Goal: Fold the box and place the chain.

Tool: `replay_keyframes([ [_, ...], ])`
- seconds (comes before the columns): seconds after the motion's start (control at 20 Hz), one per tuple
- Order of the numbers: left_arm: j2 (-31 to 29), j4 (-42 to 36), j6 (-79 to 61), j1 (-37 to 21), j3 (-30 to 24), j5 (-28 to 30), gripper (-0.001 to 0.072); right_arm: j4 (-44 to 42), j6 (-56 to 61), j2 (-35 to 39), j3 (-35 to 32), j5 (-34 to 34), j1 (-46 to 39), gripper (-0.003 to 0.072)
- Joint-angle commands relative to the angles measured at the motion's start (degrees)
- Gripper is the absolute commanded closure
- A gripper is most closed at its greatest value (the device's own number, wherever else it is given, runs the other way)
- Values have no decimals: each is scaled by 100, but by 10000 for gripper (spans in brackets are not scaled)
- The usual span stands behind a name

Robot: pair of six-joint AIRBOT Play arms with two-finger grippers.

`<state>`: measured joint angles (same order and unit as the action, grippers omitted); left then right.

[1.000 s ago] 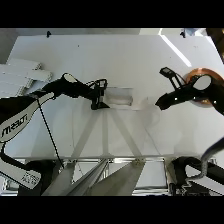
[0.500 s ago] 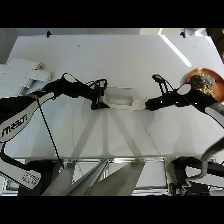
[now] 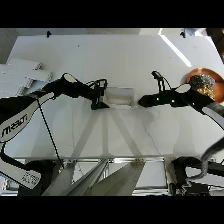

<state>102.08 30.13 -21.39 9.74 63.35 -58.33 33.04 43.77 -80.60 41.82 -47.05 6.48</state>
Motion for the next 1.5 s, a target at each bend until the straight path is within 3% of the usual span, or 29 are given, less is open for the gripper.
replay_keyframes([
  [0.0, -2, 2, -2, -2, 0, 2, 363, -345, -98, 179, 4, -52, 7, 577],
  [0.3, -2, 2, -2, 0, 0, 2, 363, -844, -374, 332, 4, -551, 7, 565],
  [0.4, -2, 2, -2, 0, 0, 2, 363, -1036, -507, 332, 4, -605, 7, 502],
  [0.75, -2, 2, -2, 0, 0, 2, 363, -557, -527, 332, 4, -308, 7, 477],
  [0.85, -2, 2, -2, 0, 0, 2, 363, -398, -527, 332, 4, -302, 9, 365],
  [1.45, -2, 2, -2, 0, 0, 2, 363, -619, -531, 334, 7, -289, 273, 364],
])
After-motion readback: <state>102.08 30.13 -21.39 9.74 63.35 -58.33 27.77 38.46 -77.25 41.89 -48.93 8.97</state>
